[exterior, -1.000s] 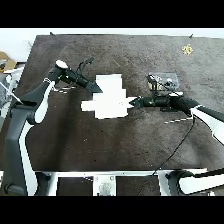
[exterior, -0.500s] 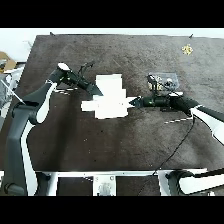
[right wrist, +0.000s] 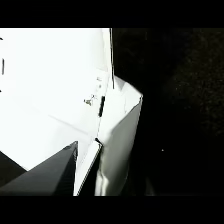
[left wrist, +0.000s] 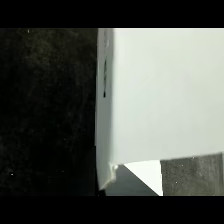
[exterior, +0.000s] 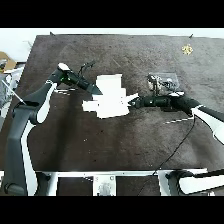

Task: Fold the box and place the chain.

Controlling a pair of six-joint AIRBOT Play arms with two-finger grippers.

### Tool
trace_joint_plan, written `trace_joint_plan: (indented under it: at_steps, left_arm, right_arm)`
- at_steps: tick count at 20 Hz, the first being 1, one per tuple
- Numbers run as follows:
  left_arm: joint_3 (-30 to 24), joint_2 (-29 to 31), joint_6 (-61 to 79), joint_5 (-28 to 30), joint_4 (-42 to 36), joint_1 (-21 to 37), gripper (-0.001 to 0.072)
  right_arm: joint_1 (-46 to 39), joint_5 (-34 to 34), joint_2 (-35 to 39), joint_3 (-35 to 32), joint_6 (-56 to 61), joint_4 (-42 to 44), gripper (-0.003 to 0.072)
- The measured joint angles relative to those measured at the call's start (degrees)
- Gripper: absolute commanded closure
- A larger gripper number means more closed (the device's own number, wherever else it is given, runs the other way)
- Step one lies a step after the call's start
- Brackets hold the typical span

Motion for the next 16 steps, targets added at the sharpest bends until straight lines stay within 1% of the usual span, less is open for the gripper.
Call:
trace_joint_plan:
  at_steps: [3,8,12,16]
  left_arm:
    - [0.15,1.31,6.56,-0.13,0.02,0.00,0.0701]
    - [0.17,4.15,19.87,3.37,1.40,0.00,0.0700]
    - [-0.07,4.85,29.79,4.94,4.39,0.00,0.0701]
    - [-0.33,4.96,36.44,6.86,5.22,0.00,0.0703]
  right_arm:
    - [-3.54,0.63,3.17,0.00,0.00,0.26,0.0298]
    - [-8.68,2.32,7.21,0.00,-0.07,-1.16,0.0299]
    - [-8.61,2.91,8.11,-0.02,-2.51,-2.10,0.0299]
    - [-6.78,3.15,8.35,0.00,-6.10,-2.51,0.0299]
